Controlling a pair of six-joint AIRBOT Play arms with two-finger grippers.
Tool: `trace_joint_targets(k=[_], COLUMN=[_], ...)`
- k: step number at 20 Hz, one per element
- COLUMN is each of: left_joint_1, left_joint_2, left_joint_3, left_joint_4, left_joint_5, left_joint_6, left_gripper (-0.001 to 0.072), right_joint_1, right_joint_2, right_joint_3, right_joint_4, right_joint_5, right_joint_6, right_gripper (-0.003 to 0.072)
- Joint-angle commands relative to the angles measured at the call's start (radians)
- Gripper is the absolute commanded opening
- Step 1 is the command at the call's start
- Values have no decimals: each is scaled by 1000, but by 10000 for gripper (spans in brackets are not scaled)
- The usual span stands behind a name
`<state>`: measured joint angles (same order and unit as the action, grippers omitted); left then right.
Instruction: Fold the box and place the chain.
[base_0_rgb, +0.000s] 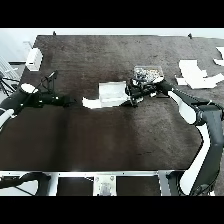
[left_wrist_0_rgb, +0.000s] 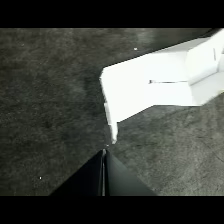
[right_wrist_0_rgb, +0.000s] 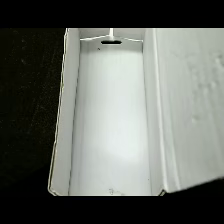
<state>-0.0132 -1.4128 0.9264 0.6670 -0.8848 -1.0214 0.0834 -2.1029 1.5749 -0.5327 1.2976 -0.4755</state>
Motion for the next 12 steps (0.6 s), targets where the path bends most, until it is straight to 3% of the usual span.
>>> trace_joint_targets(k=[1,6,12], left_joint_1=[0,-10,-128], left_joint_2=[-92,-178,-274], left_joint_3=[0,5,117], left_joint_4=[-116,-246,-257], left_joint_5=[18,21,45], left_joint_6=[60,146,127], left_gripper=[19,19,20], right_joint_1=[0,0,0], right_joint_2=[0,0,0], right_joint_3=[0,0,0], right_joint_4=[0,0,0], right_joint_5=[0,0,0], right_joint_6=[0,0,0], right_gripper=[360,360,360])
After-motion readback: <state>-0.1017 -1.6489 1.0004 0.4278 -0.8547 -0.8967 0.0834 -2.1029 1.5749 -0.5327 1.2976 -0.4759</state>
